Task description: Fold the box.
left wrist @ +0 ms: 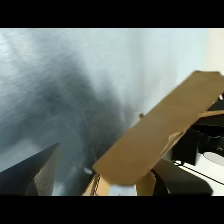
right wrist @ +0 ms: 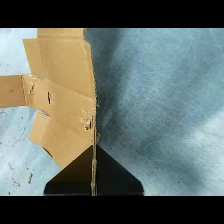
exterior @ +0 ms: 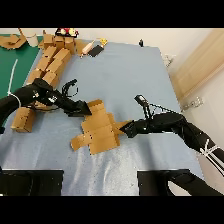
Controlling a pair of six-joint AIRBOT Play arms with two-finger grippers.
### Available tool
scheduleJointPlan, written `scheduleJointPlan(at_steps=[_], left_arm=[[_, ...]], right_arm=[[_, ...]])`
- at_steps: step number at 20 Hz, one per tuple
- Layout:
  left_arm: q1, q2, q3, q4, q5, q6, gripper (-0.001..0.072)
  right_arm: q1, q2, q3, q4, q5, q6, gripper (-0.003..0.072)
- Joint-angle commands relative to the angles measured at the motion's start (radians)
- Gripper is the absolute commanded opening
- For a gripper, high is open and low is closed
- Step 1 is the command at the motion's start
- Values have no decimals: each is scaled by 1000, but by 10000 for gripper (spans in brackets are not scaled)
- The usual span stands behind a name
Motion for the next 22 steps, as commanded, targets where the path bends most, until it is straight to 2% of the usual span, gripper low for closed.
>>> scheduleJointPlan(at_steps=[1,2,3,9,10,11,12,16,17,18,22], left_arm=[[-20,-40,0,-128,-26,136,637],[-22,-41,0,-129,-30,147,542],[-22,-41,0,-133,-37,161,523],[-22,-41,-1,-145,-92,214,521],[-21,-41,-1,-145,-103,217,477],[-21,-41,-1,-145,-105,230,313],[-21,-41,-1,-145,-102,240,285],[-22,-50,-2,-145,-105,258,281],[-22,-51,-2,-146,-105,271,84],[-22,-52,-2,-150,-105,287,32],[-22,-53,-1,-169,-103,344,13]], right_arm=[[5,7,-3,-6,10,-4,2],[5,7,-3,-11,10,-4,2],[5,7,-3,-13,12,-4,2],[5,7,-3,-39,33,27,2],[5,5,-3,-40,38,38,2],[5,-1,-3,-40,41,40,2],[5,-12,-3,-39,42,41,2],[5,-56,-3,-27,46,41,2],[5,-59,-3,-27,50,42,2],[5,-60,-3,-27,54,42,2],[5,-60,-3,-27,79,57,2]])
